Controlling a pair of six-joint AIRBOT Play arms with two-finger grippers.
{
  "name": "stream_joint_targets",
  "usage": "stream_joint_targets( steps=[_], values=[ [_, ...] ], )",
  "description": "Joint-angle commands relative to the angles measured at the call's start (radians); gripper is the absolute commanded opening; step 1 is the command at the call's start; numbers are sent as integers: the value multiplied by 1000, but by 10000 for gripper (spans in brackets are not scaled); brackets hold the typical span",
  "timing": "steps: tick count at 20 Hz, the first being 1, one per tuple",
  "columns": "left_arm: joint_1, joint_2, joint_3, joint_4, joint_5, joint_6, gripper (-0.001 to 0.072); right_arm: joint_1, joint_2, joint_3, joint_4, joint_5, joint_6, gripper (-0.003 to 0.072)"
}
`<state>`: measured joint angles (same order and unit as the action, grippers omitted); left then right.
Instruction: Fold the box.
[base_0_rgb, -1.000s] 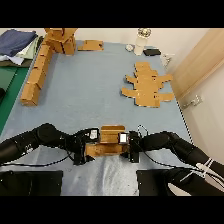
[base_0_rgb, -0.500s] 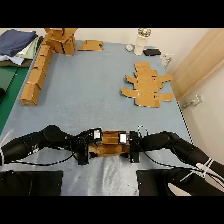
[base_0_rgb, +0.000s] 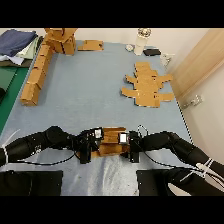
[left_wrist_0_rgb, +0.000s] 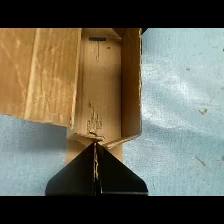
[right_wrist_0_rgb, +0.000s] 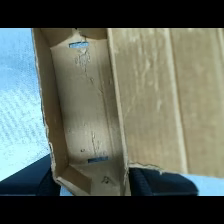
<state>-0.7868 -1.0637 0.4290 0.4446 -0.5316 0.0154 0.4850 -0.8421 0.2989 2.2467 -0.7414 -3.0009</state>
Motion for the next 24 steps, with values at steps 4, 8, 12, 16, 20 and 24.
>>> stream_joint_targets(
  steps=[4, 8, 12, 16, 20, 24],
  values=[
    [-18, -2, 0, -57, 47, 26, 14, 1, 0, 1, 0, 0, 0, 510],
    [-62, -2, 0, -71, 90, 30, 14, 1, 0, 1, 0, 0, 0, 510],
    [-62, -2, 0, -71, 90, 30, 14, 1, 0, 1, 0, 0, 0, 510],
    [-76, -2, 0, -79, 108, 29, 657, 1, 0, 1, 0, 0, 0, 510],
    [-80, -2, 0, -82, 113, 29, 698, 1, 0, 1, 0, 0, 0, 510],
    [-80, -2, 0, -82, 113, 29, 697, 1, 0, 1, 1, 0, 0, 510]
  ],
)
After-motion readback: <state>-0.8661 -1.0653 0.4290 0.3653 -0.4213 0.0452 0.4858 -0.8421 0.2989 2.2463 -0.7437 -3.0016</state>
